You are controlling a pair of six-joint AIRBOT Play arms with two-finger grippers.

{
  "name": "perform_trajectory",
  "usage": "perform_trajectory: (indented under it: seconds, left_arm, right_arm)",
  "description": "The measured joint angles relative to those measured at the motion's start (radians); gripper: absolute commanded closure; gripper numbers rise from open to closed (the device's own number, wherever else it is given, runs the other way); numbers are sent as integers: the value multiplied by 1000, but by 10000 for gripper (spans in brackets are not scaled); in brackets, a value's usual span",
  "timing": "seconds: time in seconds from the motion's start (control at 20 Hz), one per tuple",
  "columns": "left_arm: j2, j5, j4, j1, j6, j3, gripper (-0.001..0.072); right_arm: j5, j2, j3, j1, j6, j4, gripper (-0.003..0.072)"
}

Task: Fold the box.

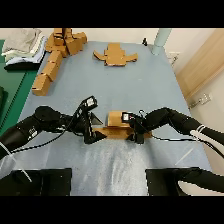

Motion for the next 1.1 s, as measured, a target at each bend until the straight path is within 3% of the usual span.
perform_trajectory:
  seconds: [0.4,0.7,0.75,0.85,1.1]
  left_arm:
    - [-120,113,46,-22,239,-11,33]
    - [-192,123,89,-25,273,8,36]
    - [-204,123,89,-27,275,17,73]
    - [-226,122,76,-35,279,33,367]
    - [-264,120,20,-51,338,50,370]
  right_arm:
    - [0,0,0,0,0,0,162]
    - [0,0,0,0,0,0,162]
    - [0,0,0,0,0,0,162]
    - [0,0,0,0,0,0,162]
    - [0,0,0,0,0,0,162]
